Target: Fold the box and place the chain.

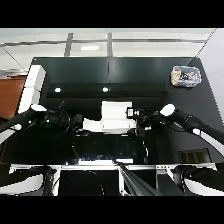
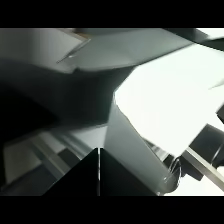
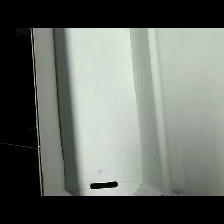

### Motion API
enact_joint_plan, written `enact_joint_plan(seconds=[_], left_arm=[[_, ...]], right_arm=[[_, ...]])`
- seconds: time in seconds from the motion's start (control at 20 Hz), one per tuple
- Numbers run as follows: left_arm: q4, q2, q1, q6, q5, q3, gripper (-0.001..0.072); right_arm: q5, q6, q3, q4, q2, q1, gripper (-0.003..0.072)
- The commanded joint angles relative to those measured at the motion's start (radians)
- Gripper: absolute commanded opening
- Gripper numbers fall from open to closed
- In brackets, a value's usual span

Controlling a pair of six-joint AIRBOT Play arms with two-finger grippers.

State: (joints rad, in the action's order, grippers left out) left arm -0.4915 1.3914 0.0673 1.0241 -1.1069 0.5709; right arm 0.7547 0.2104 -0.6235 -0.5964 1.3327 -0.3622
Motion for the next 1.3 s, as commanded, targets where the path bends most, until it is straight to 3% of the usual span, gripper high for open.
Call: enact_joint_plan(seconds=[0.0, 0.05, 0.1, 0.2, 0.25, 0.4, 0.65, 0.7, 0.9, 1.05, 1.25], left_arm=[[0.047, 0.016, 0.065, -0.071, -0.025, 0.055, 0.0027], [0.047, 0.016, 0.065, -0.086, -0.043, 0.072, 0.0029], [0.047, 0.016, 0.064, -0.095, -0.062, 0.088, 0.0076], [0.048, 0.016, 0.064, -0.103, -0.091, 0.119, 0.0480], [0.048, 0.016, 0.069, -0.102, -0.100, 0.129, 0.0594], [0.046, 0.016, 0.107, -0.101, -0.088, 0.145, 0.0601], [0.042, 0.016, 0.205, -0.097, 0.028, 0.145, 0.0594], [0.042, 0.016, 0.219, -0.097, 0.042, 0.146, 0.0467], [0.023, 0.016, 0.245, -0.045, 0.059, 0.159, 0.0442], [-0.045, 0.016, 0.253, 0.039, 0.059, 0.193, 0.0443], [-0.238, 0.016, 0.293, 0.200, 0.056, 0.276, 0.0443]], right_arm=[[0.000, 0.000, 0.000, 0.000, 0.000, -0.001, 0.0126], [0.000, 0.000, 0.000, 0.000, 0.000, -0.001, 0.0126], [0.000, 0.000, 0.000, 0.000, 0.000, -0.001, 0.0126], [0.000, 0.000, 0.000, 0.000, 0.000, -0.001, 0.0126], [0.000, 0.000, 0.000, 0.000, 0.000, -0.001, 0.0126], [0.000, 0.000, 0.000, 0.000, 0.000, -0.001, 0.0126], [0.000, 0.000, 0.000, 0.000, 0.000, -0.001, 0.0126], [0.000, 0.000, 0.000, 0.000, 0.000, -0.001, 0.0126], [0.000, 0.000, 0.000, 0.000, 0.000, -0.001, 0.0126], [0.000, 0.000, 0.000, 0.000, 0.000, -0.001, 0.0126], [0.000, 0.000, 0.000, 0.000, 0.000, -0.001, 0.0126]])
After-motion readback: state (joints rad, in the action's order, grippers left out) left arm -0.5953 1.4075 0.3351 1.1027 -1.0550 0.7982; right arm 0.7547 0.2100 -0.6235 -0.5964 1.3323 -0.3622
